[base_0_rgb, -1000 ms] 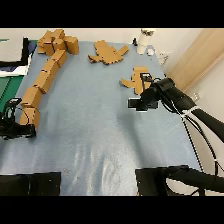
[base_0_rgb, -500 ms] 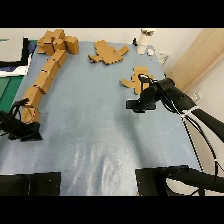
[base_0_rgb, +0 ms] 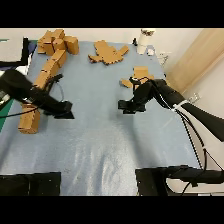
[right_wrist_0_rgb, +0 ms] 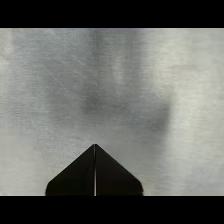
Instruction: Fold the box.
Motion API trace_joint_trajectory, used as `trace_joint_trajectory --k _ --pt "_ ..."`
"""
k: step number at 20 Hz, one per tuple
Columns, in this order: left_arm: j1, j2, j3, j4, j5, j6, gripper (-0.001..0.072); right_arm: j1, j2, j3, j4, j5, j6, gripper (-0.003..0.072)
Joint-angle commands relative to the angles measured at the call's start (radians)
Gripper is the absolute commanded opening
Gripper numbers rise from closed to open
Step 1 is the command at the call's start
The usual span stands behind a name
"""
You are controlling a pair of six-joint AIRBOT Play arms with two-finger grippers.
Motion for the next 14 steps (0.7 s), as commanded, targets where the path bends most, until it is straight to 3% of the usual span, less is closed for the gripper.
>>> trace_joint_trajectory --k 1,4,14 --pt "-0.08 -0.151 0.104 -0.01 0.053 -0.014 0.0011 0.001 -0.043 0.023 0.055 0.021 -0.009 0.0006" --pt "-0.086 -0.199 0.117 -0.028 0.087 -0.014 0.0012 0.0 -0.042 0.023 0.046 0.012 -0.008 0.0006" --pt "-0.086 -0.201 0.117 -0.028 0.086 -0.014 0.0012 0.0 -0.042 0.023 0.043 0.013 -0.008 0.0006"
